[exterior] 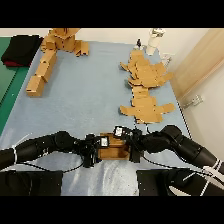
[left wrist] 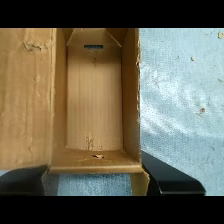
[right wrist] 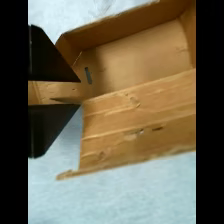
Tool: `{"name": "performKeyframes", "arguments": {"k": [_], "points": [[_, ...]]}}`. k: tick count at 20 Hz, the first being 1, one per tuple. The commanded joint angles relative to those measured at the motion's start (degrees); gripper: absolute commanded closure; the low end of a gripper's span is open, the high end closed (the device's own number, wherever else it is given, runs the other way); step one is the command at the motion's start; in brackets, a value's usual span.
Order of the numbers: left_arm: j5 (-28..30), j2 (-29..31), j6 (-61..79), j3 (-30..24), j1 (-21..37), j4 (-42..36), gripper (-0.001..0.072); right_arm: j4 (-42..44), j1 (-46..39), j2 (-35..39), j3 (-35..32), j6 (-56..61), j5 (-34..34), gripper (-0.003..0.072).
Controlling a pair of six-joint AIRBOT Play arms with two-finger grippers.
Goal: Fold the box.
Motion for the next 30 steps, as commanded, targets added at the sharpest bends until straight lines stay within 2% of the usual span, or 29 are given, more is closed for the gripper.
{"name": "performKeyframes", "arguments": {"k": [1,4,7,8,9,10,16,18,23,24,25,30], "points": [[0.02,0.02,0.00,0.00,0.02,0.02,0.0248,7.52,0.09,-0.35,-0.04,-5.38,0.63,0.0531],[0.02,0.02,0.00,0.00,0.02,0.02,0.0248,7.69,0.20,-0.37,-0.04,-5.84,0.33,0.0525],[0.02,0.02,0.00,0.00,0.04,0.02,0.0248,1.31,0.15,-0.35,-0.04,-5.79,0.22,0.0519],[0.02,0.02,0.00,0.00,0.02,0.02,0.0248,-1.25,0.15,-0.28,-0.04,-5.70,0.20,0.0472],[0.02,0.02,0.00,0.00,0.02,0.02,0.0249,-3.39,0.13,-0.02,-0.02,-5.60,0.20,0.0377],[0.02,0.02,-0.02,0.00,0.02,0.00,0.0249,-5.27,0.11,0.59,-0.02,-5.60,0.13,0.0362],[0.00,0.02,0.00,0.00,0.02,0.00,0.0249,-12.28,0.00,4.92,-0.04,-0.98,-3.89,0.0361],[0.02,0.02,0.00,0.00,0.04,0.00,0.0248,-12.09,0.00,4.92,-0.04,-0.42,-6.12,0.0298],[0.02,0.02,0.00,0.00,0.02,0.02,0.0249,-4.28,0.07,4.74,-0.20,-0.72,-6.14,0.0287],[0.02,0.02,0.00,0.00,0.02,0.02,0.0248,-3.56,0.07,4.57,-0.68,-0.72,-4.83,0.0174],[0.02,0.02,0.00,0.00,0.02,0.02,0.0248,-2.84,0.07,4.44,-1.42,-0.72,-3.43,0.0155],[0.02,0.02,0.00,0.00,0.02,0.00,0.0248,-0.48,0.07,3.78,-4.20,-3.34,0.98,0.0177]]}}
